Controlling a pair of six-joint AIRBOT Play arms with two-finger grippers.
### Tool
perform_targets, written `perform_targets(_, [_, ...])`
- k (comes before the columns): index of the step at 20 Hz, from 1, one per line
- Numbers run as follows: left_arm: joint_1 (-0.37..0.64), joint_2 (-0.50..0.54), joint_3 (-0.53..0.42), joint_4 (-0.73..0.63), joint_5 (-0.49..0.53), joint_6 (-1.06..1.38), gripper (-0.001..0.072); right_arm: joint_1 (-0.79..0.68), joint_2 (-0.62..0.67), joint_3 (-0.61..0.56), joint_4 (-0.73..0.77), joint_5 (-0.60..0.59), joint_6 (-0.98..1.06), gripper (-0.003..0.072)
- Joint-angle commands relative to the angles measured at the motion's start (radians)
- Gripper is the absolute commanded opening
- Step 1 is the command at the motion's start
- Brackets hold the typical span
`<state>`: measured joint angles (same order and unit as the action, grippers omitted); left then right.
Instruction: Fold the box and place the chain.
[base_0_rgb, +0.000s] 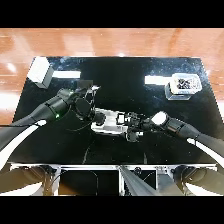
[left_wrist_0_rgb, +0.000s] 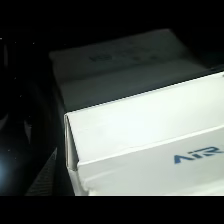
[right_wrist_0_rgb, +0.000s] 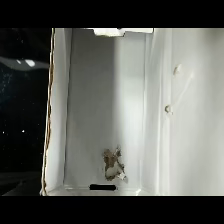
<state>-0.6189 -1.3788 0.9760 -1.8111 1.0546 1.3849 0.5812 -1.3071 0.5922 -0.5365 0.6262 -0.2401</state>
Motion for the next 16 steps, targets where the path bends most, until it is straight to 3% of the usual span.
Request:
perform_targets(1, [-0.014,0.002,0.000,0.054,0.015,-0.095,0.0589,0.001,0.000,0.000,0.000,0.001,0.000,0.0620])
perform_targets(5, [-0.031,0.002,0.000,0.085,0.048,-0.148,0.0493,0.001,0.000,0.000,0.000,0.001,0.000,0.0621])
perform_targets(11, [-0.101,-0.012,0.000,0.129,0.032,-0.231,0.0491,0.001,0.000,0.000,0.000,0.001,0.000,0.0620])
perform_targets(16, [-0.102,-0.015,0.001,0.158,0.031,-0.256,0.0490,0.001,0.000,0.000,0.000,0.001,0.000,0.0620])
